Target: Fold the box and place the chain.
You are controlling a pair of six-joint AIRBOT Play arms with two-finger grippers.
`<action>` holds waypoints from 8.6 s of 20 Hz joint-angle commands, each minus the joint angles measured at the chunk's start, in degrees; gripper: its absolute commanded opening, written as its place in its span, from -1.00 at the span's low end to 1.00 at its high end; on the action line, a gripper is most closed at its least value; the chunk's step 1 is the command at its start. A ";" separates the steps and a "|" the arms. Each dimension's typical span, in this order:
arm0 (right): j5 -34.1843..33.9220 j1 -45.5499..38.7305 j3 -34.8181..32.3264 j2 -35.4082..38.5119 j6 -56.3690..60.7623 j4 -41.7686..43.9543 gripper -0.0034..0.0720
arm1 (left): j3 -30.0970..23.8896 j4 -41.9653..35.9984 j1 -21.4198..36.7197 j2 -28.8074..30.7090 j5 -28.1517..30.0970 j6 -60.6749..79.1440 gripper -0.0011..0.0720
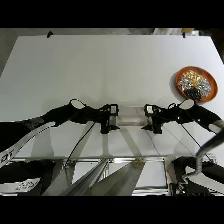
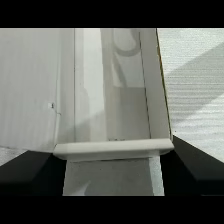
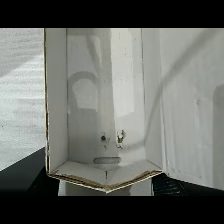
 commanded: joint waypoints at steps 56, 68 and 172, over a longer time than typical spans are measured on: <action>-25.29 11.78 0.04 12.68 43.60 -0.85 -0.87 | 0.04 0.00 -0.02 -0.02 -0.02 0.02 -0.56; -16.65 11.78 1.11 14.10 49.77 -1.62 -0.87 | 0.04 0.00 -0.02 -0.02 0.00 0.02 -0.56; -4.37 -8.02 -4.37 16.04 94.31 -22.60 -0.87 | 0.04 0.00 -0.02 -0.02 -0.04 0.02 -0.56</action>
